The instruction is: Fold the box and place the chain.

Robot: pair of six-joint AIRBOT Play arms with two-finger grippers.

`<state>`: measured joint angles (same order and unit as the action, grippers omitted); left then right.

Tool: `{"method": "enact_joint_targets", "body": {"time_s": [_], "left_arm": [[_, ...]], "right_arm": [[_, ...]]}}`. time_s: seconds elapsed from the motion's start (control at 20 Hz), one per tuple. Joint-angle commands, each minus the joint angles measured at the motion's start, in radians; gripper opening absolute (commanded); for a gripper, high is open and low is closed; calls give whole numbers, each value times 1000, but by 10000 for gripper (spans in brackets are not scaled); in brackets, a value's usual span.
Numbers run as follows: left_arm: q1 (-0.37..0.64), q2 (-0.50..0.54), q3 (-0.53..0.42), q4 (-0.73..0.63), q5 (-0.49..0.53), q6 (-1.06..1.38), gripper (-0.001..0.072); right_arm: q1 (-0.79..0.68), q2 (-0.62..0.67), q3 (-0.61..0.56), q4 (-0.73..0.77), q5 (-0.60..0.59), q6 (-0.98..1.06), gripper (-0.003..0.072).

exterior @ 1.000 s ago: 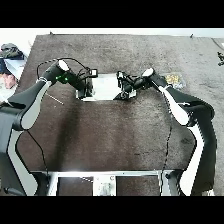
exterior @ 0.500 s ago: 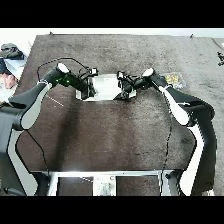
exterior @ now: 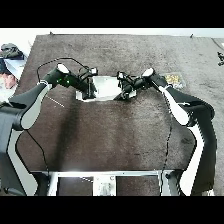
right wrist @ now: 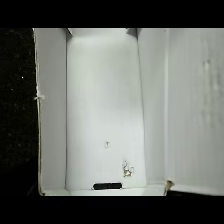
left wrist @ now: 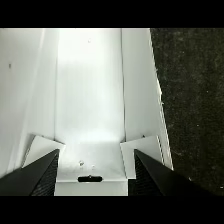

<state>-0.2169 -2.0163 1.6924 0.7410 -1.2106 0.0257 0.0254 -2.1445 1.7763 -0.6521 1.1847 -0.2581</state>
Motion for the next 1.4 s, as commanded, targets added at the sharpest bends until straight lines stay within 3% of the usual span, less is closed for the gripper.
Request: {"method": "enact_joint_targets", "body": {"time_s": [0.0, 0.05, 0.1, 0.15, 0.2, 0.25, 0.3, 0.5, 0.8, 1.0, 1.2, 1.35], "left_arm": [[0, 0, 0, -6, -1, 1, 558], [1, 0, 0, -5, -2, 1, 555], [2, 0, 0, 3, -2, 0, 414], [5, 0, 0, 20, -6, -12, 189], [7, 0, 0, 40, -14, -25, 111], [7, 0, 0, 61, -33, -31, 110], [7, 0, 0, 77, -47, -40, 28], [9, 7, 0, 126, -55, -55, 10], [85, 74, 2, 92, -66, -135, 6], [142, 174, -3, 87, -163, -277, 4], [224, 298, -54, 80, -40, -637, 4], [281, 312, -114, 77, -10, -807, 5]], "right_arm": [[1, 0, 0, 1, -2, 0, 274], [0, 0, 0, 1, -2, 0, 274], [0, 0, 0, 1, -2, 0, 274], [1, 0, 0, 2, -2, 0, 274], [1, 0, 0, 1, -2, 0, 274], [1, 0, 0, 1, -2, 0, 274], [1, 0, 0, 1, -2, 0, 274], [1, 0, 0, 2, -2, 0, 274], [0, 0, 0, 1, -2, 0, 274], [0, 0, 0, 2, -2, 0, 274], [0, 0, 0, 1, -2, 0, 274], [0, 0, 0, 1, -2, 0, 274]]}}
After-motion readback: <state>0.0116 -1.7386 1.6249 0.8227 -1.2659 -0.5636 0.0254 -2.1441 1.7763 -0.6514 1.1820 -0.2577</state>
